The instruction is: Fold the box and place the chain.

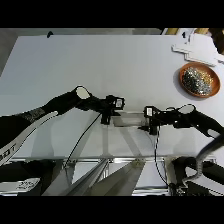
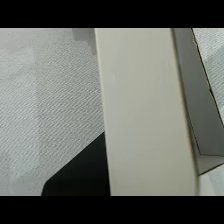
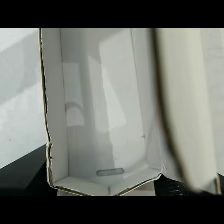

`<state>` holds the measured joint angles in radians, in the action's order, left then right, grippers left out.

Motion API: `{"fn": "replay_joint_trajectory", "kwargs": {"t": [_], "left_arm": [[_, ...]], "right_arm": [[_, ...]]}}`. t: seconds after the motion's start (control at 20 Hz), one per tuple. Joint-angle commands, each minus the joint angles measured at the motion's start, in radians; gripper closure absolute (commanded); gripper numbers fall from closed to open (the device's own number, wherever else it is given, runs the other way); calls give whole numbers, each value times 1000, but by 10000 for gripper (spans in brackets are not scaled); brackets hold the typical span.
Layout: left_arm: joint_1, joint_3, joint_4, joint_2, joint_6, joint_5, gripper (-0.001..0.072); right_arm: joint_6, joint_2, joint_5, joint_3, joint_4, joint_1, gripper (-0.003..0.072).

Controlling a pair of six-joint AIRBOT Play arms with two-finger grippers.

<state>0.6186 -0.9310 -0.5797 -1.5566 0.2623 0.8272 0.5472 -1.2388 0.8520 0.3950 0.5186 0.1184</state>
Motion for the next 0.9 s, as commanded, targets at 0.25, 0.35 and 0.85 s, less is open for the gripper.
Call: {"fn": "replay_joint_trajectory", "kwargs": {"t": [0.25, 0.35, 0.85], "left_arm": [[0, 0, 3, 0, 0, 15, 698], [0, 0, 3, 5, 0, 19, 672], [-55, 0, -296, 192, -356, 64, 17]], "right_arm": [[0, 0, 1, -1, 0, 1, 365], [0, 0, 1, -1, 0, 1, 365], [0, 0, 1, -1, 0, 1, 365]]}}
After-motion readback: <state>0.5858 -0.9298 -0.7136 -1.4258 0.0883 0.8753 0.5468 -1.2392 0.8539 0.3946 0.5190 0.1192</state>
